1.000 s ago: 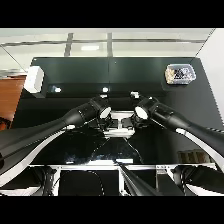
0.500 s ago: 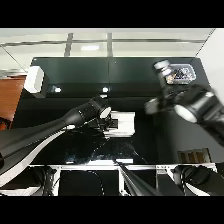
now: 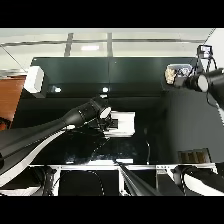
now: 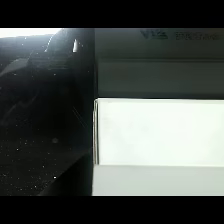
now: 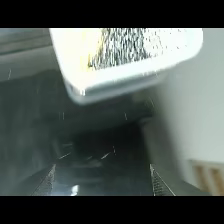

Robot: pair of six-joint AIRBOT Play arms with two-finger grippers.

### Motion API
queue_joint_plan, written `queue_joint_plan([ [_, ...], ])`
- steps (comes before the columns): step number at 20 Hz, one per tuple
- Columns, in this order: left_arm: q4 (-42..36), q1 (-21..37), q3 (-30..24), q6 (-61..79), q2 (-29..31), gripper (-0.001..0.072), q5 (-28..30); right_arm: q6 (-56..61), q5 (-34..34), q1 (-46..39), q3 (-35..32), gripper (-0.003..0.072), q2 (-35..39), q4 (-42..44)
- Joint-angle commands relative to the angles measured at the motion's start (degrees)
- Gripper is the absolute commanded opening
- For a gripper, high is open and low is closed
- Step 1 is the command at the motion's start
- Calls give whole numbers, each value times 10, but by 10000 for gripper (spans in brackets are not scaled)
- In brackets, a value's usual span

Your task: Fold the box and place the chain.

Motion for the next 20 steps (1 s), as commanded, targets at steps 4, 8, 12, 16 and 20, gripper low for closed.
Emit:
queue_joint_plan([
  [4,0,0,0,0,0,30,1,-39,150,-94,337,711,-301,106],
  [8,0,0,0,0,0,30,1,-43,147,-101,432,572,-390,135],
  [12,0,0,0,0,0,30,-1,-43,111,-102,448,572,-423,135],
  [16,0,0,0,0,0,30,-1,-43,108,-108,449,382,-435,136],
  [20,0,0,0,0,0,30,-1,-120,158,-108,477,22,-412,162],
])
